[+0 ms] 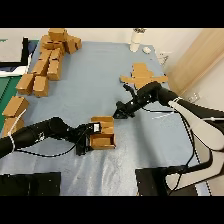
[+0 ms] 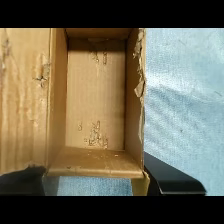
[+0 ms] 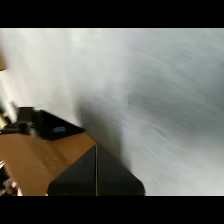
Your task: Fold the box.
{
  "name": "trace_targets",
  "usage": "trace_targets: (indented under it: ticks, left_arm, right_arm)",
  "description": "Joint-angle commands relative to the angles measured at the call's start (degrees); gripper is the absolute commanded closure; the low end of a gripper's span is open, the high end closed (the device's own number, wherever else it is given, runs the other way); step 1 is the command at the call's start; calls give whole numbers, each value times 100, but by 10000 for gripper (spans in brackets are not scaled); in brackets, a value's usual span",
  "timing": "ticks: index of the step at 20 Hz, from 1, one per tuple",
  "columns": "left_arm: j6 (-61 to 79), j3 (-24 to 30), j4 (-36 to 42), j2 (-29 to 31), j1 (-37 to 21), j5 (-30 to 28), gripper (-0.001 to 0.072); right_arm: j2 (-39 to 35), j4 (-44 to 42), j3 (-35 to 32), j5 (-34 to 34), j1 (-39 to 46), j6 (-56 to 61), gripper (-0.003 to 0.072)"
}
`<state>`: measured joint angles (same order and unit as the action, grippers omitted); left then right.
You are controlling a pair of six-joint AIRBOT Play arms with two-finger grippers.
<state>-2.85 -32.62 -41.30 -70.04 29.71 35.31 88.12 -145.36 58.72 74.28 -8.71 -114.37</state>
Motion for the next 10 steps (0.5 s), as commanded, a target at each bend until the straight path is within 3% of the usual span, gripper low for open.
trace_targets:
  ticks: [1, 4, 10]
  left_arm:
    - [2, -7, 0, 2, -4, -26, 183]
    - [2, -7, -2, 2, -4, -28, 183]
    - [2, -7, 0, 2, -7, -33, 183]
  right_arm:
    - [317, -1163, -13, 542, -179, -2006, 682]
    - [-264, -922, -184, 409, -686, -2675, 682]
    - [-2114, 214, -1443, -988, -1635, -2667, 682]
